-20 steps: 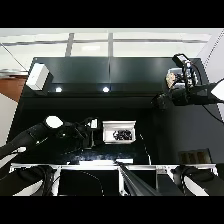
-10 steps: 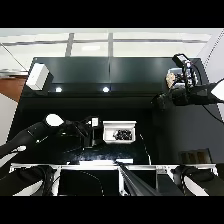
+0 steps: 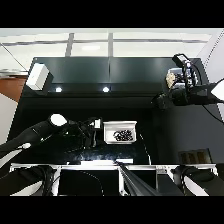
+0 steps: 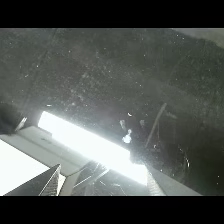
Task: Fold the box and place the chain.
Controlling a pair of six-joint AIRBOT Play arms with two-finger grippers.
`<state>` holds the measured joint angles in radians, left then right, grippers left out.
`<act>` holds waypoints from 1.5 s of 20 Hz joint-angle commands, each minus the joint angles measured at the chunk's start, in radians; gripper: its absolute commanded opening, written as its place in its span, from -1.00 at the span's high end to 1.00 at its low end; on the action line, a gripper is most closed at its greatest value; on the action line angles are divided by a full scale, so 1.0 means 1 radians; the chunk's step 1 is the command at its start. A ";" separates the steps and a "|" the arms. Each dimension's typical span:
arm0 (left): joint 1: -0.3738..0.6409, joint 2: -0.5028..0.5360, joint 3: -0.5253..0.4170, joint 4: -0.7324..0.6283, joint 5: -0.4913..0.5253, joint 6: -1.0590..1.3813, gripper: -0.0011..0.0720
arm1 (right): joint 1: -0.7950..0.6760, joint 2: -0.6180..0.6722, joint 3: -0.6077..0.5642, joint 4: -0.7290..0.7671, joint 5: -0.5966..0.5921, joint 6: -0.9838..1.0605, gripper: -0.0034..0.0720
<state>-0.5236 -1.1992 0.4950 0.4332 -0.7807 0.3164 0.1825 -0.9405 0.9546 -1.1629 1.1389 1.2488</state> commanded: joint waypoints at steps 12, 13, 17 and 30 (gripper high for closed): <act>-0.001 -0.008 0.004 -0.004 0.018 -0.006 -0.13 | 0.030 -0.032 -0.050 0.044 -0.048 -0.104 -1.00; -0.001 -0.008 0.004 -0.004 0.018 -0.006 -0.12 | 0.044 -0.052 -0.082 0.092 -0.058 -0.201 -1.00; -0.001 -0.008 0.004 -0.004 0.018 -0.006 -0.12 | 0.098 -0.125 -0.153 0.357 -0.169 -0.536 -1.00; -0.001 -0.008 0.004 -0.004 0.018 -0.006 -0.12 | 0.170 -0.187 -0.165 0.338 0.055 -0.737 -0.97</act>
<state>-0.5236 -1.2064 0.4988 0.4290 -0.7624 0.3107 0.3420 -1.1267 0.8001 -0.7937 1.1858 0.5404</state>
